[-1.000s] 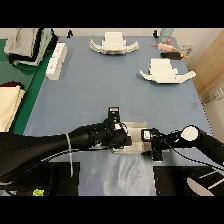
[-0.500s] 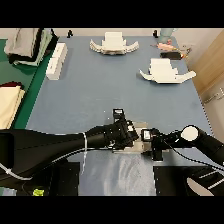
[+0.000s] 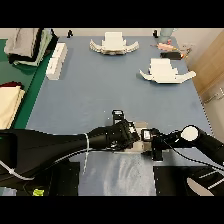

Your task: Fold the box.

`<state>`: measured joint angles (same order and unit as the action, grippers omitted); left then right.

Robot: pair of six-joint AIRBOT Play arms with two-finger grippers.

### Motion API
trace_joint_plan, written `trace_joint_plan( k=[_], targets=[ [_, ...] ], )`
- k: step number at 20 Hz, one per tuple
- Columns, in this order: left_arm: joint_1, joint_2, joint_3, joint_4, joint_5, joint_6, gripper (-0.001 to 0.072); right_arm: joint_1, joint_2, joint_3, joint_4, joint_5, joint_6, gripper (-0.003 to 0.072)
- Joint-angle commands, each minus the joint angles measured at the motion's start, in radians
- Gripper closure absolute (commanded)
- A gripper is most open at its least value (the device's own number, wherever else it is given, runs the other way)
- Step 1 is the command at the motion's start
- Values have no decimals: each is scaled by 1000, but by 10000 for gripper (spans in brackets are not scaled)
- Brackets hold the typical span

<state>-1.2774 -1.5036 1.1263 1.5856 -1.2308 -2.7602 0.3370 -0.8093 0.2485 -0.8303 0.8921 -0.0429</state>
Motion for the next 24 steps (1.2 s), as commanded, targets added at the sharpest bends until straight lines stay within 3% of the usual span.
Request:
trace_joint_plan(
  k=[1,13,15,16,23,24],
  targets=[
    [-1,2,7,4,-39,10,100,1,0,0,0,0,0,186],
    [-1,-27,13,10,-21,-31,132,1,0,0,0,0,0,186],
    [-1,-30,13,12,3,-24,616,1,0,0,0,0,0,186],
    [-1,-30,13,12,31,-15,693,1,0,0,0,0,0,186],
    [-1,-29,13,2,42,-2,673,1,0,0,0,0,0,186],
    [-1,-28,14,-1,41,3,372,1,0,0,0,0,0,186]
  ],
)
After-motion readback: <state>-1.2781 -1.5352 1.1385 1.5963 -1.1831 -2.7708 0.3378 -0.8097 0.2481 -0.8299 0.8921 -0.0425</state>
